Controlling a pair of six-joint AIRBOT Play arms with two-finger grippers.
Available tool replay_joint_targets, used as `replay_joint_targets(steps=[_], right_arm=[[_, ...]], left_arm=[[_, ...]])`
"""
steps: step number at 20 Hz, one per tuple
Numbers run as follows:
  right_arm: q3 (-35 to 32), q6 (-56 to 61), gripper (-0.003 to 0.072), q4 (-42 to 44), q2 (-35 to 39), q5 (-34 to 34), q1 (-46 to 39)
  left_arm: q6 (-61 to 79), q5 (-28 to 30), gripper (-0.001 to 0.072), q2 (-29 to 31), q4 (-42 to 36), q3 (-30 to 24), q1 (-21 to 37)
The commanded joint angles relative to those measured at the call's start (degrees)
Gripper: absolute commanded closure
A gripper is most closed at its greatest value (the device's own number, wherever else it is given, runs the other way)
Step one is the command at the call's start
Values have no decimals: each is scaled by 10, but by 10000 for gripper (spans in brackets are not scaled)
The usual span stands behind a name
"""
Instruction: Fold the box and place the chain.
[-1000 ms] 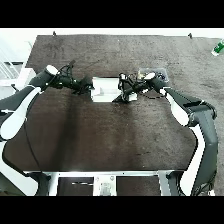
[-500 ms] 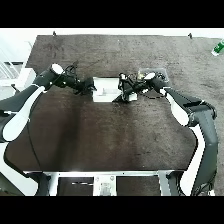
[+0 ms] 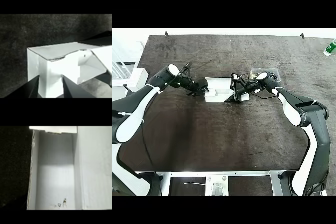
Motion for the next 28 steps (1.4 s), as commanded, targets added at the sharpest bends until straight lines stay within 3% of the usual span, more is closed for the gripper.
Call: replay_joint_targets(steps=[1,6,16,20,24,28], right_arm=[[0,0,257,0,0,0,0],[0,0,257,0,0,0,0],[0,0,258,0,0,0,0],[0,0,257,0,0,0,0],[0,0,257,0,0,0,0],[0,0,257,0,0,0,0]], left_arm=[[-38,-7,354,-2,71,24,-9],[-71,-56,353,-30,117,66,-18],[-121,-75,353,-59,131,122,-28],[-152,-77,353,-59,177,134,-42],[-179,-152,352,-95,210,189,-51],[-193,-173,352,-118,237,213,-66]])
